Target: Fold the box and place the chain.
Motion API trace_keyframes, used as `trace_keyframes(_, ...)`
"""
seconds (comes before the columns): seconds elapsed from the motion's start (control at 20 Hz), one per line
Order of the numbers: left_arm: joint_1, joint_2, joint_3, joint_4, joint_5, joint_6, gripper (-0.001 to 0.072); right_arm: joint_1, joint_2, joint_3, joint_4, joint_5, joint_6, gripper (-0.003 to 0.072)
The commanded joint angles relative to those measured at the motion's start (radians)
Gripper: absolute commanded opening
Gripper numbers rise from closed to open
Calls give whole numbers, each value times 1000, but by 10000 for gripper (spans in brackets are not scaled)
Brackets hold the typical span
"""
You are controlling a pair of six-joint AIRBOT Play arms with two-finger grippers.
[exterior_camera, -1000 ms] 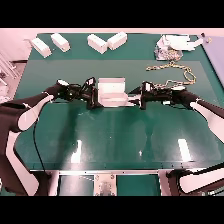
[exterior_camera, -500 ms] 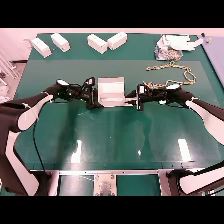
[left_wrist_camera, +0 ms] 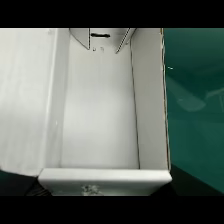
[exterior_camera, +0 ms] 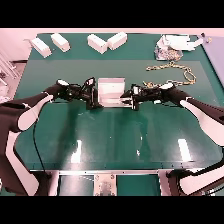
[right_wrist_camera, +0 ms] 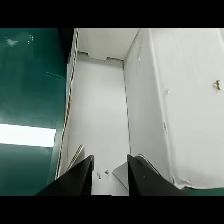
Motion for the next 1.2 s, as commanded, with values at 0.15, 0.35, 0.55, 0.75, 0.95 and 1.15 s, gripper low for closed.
trace_keyframes(0.15, 0, 0, 1, -2, 3, -2, 533, 4, -16, 2, -20, -3, 2, 414)
trace_keyframes(0.35, 0, 0, 1, -2, 3, -2, 533, 4, -39, 31, -55, -3, 2, 540)
trace_keyframes(0.55, 0, 0, 1, -2, 3, -2, 533, 4, -47, 49, -58, -3, -32, 641)
trace_keyframes(0.75, 0, 0, 1, -2, 3, -2, 533, 5, -47, 49, -54, -4, -32, 641)
trace_keyframes(0.95, 0, 0, 1, -2, 3, -2, 533, 4, -47, 49, -54, -4, -22, 639)
trace_keyframes(1.15, 0, 0, 1, -2, 3, -2, 533, -6, -47, 62, -168, -4, 106, 300)
